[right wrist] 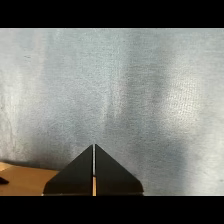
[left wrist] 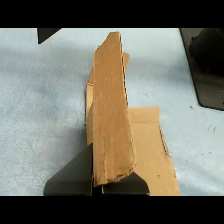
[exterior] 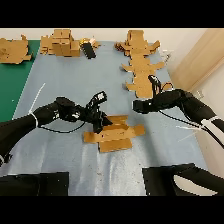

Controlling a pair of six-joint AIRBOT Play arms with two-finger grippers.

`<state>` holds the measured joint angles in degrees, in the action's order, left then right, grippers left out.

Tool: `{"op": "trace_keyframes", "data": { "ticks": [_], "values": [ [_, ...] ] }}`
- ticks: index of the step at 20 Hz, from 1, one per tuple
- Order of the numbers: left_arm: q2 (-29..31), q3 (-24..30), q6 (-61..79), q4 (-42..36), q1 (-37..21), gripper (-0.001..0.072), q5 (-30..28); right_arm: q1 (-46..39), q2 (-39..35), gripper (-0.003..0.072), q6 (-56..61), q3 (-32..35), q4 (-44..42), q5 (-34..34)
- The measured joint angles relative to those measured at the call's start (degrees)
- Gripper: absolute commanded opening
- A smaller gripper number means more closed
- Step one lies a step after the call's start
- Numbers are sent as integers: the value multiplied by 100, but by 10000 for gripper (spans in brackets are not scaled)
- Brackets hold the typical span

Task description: Fold the box.

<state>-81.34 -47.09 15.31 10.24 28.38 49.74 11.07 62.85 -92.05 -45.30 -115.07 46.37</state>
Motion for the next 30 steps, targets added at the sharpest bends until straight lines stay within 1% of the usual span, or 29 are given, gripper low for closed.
{"op": "trace_keyframes", "data": {
  "ticks": [13, 23, 25, 30],
  "values": [
    [15, 164, -103, 160, 11, 14, -39, 7, 0, 20, 0, -2, 90, 0],
    [15, 186, -365, 496, 13, 14, -11, 7, 0, 20, -11, -2, 122, 22],
    [15, 186, -400, 520, 13, 13, -13, 7, 0, 0, -20, -2, 149, 42],
    [15, 186, -439, 555, 13, 13, -20, 160, -87, 0, -212, 0, 330, 35]
  ]
}}
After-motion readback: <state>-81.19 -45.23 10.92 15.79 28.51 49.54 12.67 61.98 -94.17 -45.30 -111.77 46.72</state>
